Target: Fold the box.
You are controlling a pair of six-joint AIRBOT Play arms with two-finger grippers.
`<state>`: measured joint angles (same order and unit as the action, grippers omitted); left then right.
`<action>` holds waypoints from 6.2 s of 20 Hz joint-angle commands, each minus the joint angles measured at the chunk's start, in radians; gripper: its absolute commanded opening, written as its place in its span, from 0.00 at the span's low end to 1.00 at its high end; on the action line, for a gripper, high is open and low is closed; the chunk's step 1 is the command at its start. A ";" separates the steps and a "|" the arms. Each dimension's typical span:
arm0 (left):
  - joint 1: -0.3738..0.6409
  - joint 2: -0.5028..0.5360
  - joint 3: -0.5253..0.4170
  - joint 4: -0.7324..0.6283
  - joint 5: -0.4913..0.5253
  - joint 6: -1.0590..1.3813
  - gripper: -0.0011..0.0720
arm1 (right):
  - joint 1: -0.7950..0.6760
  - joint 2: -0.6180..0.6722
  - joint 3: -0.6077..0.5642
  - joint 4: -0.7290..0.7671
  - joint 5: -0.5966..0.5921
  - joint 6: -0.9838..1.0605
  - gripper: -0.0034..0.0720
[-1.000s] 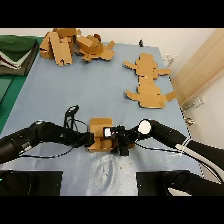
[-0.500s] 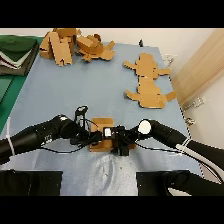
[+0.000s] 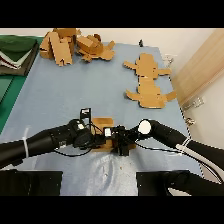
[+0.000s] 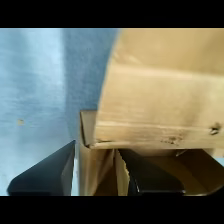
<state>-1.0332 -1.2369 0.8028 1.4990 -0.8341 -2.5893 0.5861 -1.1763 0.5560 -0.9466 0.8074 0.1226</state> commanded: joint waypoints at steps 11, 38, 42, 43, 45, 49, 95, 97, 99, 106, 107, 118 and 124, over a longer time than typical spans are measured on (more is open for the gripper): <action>-0.058 -0.097 0.098 0.072 -0.083 -0.132 0.03 | 0.000 -0.001 0.000 0.000 0.000 0.000 0.72; -0.069 0.030 0.098 0.146 -0.158 -0.070 0.78 | 0.000 -0.001 0.000 0.001 0.000 0.000 0.72; -0.067 0.088 0.098 0.194 -0.213 -0.073 0.77 | 0.000 -0.001 0.000 0.001 0.000 0.000 0.72; -0.063 0.093 0.098 0.201 -0.243 -0.071 0.77 | 0.000 -0.001 0.000 0.000 0.000 0.000 0.72; -0.063 0.097 0.098 0.230 -0.310 -0.069 0.77 | 0.000 -0.001 0.000 0.000 -0.001 0.000 0.72; -0.062 0.118 0.098 0.235 -0.326 -0.024 0.78 | 0.000 -0.001 0.000 0.001 -0.001 0.000 0.72; 0.453 0.197 -0.393 -1.106 0.176 2.742 0.95 | 0.000 -0.001 0.000 0.002 -0.030 0.000 0.72; 0.453 0.196 -0.393 -1.106 0.178 2.721 0.95 | 0.000 -0.001 0.000 0.002 -0.030 0.000 0.72; 0.453 0.196 -0.401 -1.107 0.178 2.720 0.95 | 0.000 -0.001 0.000 0.002 -0.030 0.000 0.72; 0.317 0.169 -0.418 -1.106 0.322 2.721 0.95 | 0.000 -0.001 0.000 0.001 -0.030 0.000 0.72; 0.306 0.163 -0.418 -1.106 0.347 2.721 0.95 | 0.000 -0.001 0.000 0.001 -0.030 0.000 0.72; 0.304 0.158 -0.418 -1.096 0.381 2.720 0.65 | 0.000 -0.001 0.000 0.001 -0.030 0.000 0.72; 0.304 0.158 -0.418 -1.095 0.382 2.720 0.65 | 0.000 0.000 0.000 0.057 -0.055 0.000 0.72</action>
<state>-0.7288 -1.0779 0.3847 0.4015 -0.4603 0.1295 0.5861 -1.1763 0.5545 -0.9375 0.7704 0.1211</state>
